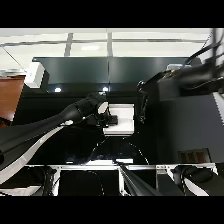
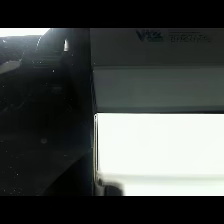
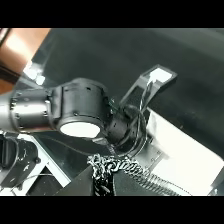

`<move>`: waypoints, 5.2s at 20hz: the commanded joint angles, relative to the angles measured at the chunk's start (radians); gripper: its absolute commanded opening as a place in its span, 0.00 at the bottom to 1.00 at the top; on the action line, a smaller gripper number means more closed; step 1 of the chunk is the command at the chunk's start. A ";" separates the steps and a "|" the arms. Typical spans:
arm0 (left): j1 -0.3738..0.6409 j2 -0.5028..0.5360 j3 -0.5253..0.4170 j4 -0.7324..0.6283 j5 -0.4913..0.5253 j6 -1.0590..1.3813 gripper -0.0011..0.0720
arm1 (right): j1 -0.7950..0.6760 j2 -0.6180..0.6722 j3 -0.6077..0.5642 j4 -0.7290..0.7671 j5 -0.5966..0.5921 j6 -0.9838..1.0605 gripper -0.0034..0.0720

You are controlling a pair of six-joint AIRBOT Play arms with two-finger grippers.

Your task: Fold the box and place the chain.

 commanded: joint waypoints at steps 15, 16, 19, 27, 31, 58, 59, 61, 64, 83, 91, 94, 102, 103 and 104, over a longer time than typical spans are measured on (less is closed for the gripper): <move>0.000 0.000 0.000 0.000 -0.001 0.000 0.05 | 0.026 -0.045 -0.362 0.010 -0.211 0.005 0.06; 0.000 0.000 0.000 0.000 -0.001 0.000 0.05 | 0.026 -0.053 -0.380 0.010 -0.219 0.005 0.06; 0.000 0.000 0.000 0.000 -0.001 0.000 0.05 | 0.035 -0.072 -0.416 0.010 -0.242 0.005 0.06; 0.000 0.000 0.000 0.000 0.004 0.000 0.05 | 0.036 -0.073 -0.425 -0.046 -0.273 0.014 0.41; 0.000 0.000 0.000 0.001 0.007 0.001 0.05 | -0.057 -0.073 -0.426 -0.171 -0.273 0.015 0.41; 0.428 0.507 -0.640 -0.827 0.249 2.373 1.00 | -0.103 -0.074 -0.426 -0.222 -0.304 0.018 0.41; 0.393 0.507 -0.640 -0.824 0.286 2.439 1.00 | -0.103 -0.074 -0.426 -0.223 -0.304 0.018 0.41; 0.359 0.479 -0.622 -0.832 0.304 2.492 1.00 | -0.103 -0.074 -0.426 -0.223 -0.304 0.018 0.41; 0.377 0.369 -0.583 -0.849 0.299 2.509 0.99 | -0.103 -0.074 -0.426 -0.223 -0.314 0.019 0.41; 0.359 0.209 -0.495 -0.910 0.323 2.536 0.99 | -0.103 -0.074 -0.426 -0.222 -0.322 0.026 0.41; 0.335 0.170 -0.445 -0.904 0.327 2.518 0.97 | -0.103 -0.074 -0.426 -0.223 -0.325 0.026 0.41; 0.330 0.170 -0.445 -0.899 0.325 2.520 0.53 | -0.103 -0.075 -0.426 -0.223 -0.354 0.026 0.41; 0.320 0.170 -0.445 -0.889 0.327 2.519 0.53 | -0.090 -0.291 -0.431 -0.040 -0.636 -0.067 0.98; 0.320 0.170 -0.445 -0.889 0.327 2.518 0.53 | -0.075 -0.326 -0.431 -0.025 -0.626 -0.122 0.98; 0.320 0.170 -0.445 -0.889 0.327 2.517 0.53 | -0.052 -0.350 -0.431 -0.026 -0.595 -0.192 0.98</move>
